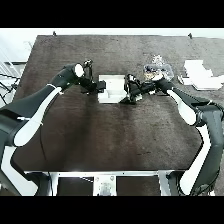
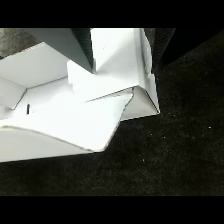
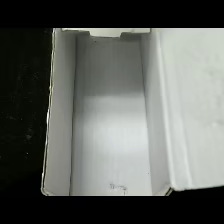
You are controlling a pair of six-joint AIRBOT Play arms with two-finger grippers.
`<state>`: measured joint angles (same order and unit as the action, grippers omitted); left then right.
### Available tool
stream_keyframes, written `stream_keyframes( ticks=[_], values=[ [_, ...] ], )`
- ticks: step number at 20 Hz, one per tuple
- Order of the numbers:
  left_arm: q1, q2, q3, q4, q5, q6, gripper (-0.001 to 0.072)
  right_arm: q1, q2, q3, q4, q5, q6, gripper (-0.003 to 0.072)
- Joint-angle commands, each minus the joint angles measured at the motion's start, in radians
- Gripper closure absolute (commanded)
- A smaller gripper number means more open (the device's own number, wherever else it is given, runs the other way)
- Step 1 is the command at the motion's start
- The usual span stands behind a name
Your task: Fold the box and place the chain.
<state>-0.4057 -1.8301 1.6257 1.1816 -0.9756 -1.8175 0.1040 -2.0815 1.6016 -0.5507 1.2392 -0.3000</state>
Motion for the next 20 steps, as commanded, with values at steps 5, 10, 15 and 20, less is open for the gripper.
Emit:
stream_keyframes(
  ticks=[5,10,15,20],
  values=[
    [-0.032,-0.026,0.06,0.086,-0.072,-0.094,0.0329,0.0,0.0,0.0,0.0,0.0,0.0,0.0104],
    [-0.05,-0.027,0.059,0.098,-0.072,-0.114,0.0352,0.0,0.0,0.0,0.0,0.0,0.0,0.0104],
    [-0.059,-0.028,0.066,0.109,-0.064,-0.122,0.0352,0.0,0.0,0.0,0.0,0.0,0.0,0.0104],
    [-0.059,-0.121,0.25,0.159,-0.249,-0.14,0.0351,0.0,0.0,0.0,0.0,0.0,0.0,0.0104]
  ],
)
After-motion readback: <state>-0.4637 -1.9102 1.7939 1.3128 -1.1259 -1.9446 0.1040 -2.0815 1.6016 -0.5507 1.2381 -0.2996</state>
